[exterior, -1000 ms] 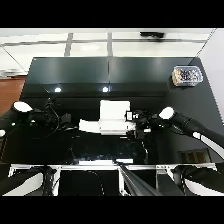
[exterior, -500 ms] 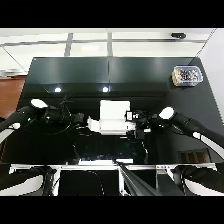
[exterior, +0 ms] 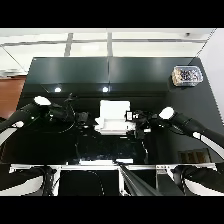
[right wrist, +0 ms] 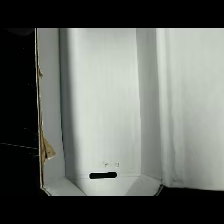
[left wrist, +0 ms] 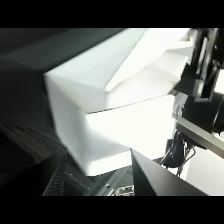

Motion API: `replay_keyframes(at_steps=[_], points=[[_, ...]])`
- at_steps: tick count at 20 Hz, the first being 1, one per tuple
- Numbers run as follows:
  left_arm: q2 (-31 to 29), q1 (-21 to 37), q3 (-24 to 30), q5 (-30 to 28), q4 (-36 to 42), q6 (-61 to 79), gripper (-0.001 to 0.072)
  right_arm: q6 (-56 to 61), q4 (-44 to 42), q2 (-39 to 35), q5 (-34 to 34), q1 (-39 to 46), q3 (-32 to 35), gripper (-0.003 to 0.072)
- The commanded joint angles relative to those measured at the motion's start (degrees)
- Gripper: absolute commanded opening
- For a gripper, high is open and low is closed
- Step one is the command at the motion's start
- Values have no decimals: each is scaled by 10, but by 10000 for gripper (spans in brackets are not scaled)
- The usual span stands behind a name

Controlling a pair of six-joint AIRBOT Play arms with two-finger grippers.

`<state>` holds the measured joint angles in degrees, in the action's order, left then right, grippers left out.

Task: Fold the box and place the chain.

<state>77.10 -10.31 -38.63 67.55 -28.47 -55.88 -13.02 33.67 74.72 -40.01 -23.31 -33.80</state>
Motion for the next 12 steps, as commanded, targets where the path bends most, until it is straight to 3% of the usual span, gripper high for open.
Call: replay_keyframes(at_steps=[1, 7, 12], points=[[0, -32, -17, -10, -5, -36, 460, 0, 0, 0, 0, 0, 0, 441], [0, -102, -80, -48, -164, -210, 402, 0, 0, 0, 0, 0, 0, 441], [0, -141, -106, -78, -210, -273, 401, 0, 0, 0, 0, 0, 0, 441]])
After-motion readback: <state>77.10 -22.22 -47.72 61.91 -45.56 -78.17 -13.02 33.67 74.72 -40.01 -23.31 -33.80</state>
